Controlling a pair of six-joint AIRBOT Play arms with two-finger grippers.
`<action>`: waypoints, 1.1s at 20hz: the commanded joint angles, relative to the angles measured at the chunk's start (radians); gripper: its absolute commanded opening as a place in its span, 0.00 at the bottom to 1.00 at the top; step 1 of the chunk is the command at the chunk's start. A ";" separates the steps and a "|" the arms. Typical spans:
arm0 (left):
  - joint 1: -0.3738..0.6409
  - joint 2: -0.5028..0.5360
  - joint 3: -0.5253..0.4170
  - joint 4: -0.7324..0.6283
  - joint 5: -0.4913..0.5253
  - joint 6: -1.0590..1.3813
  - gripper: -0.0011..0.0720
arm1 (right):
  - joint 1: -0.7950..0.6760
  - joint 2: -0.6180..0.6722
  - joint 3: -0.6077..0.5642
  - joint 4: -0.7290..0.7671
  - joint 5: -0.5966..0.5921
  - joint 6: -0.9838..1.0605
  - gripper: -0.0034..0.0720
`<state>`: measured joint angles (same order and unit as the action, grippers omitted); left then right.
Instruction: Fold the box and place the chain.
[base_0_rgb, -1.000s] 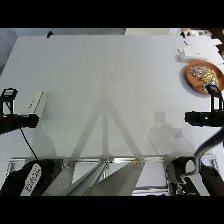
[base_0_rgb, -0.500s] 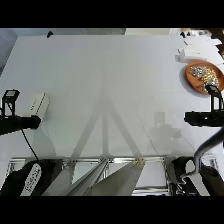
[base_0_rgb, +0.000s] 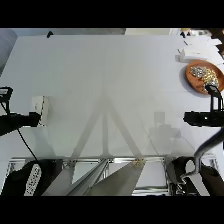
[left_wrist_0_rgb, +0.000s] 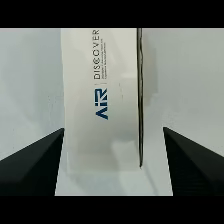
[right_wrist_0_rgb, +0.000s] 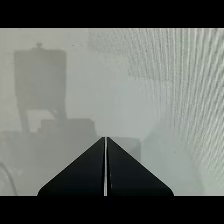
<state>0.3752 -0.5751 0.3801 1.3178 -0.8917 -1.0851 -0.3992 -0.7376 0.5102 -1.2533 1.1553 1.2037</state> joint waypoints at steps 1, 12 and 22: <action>-0.054 0.079 0.000 0.013 0.001 -0.018 0.96 | -0.001 0.001 0.000 0.002 -0.006 0.000 0.07; -0.539 0.118 0.000 -0.047 -0.085 -0.014 0.04 | -0.001 0.001 0.000 0.000 0.001 -0.001 0.07; -0.763 -0.127 0.000 -0.055 -0.140 0.011 0.03 | -0.001 0.001 0.000 -0.007 0.029 0.000 0.07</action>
<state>-0.3481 -0.6289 0.3801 1.2667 -1.0252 -1.0771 -0.3992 -0.7376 0.5102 -1.2579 1.1706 1.2030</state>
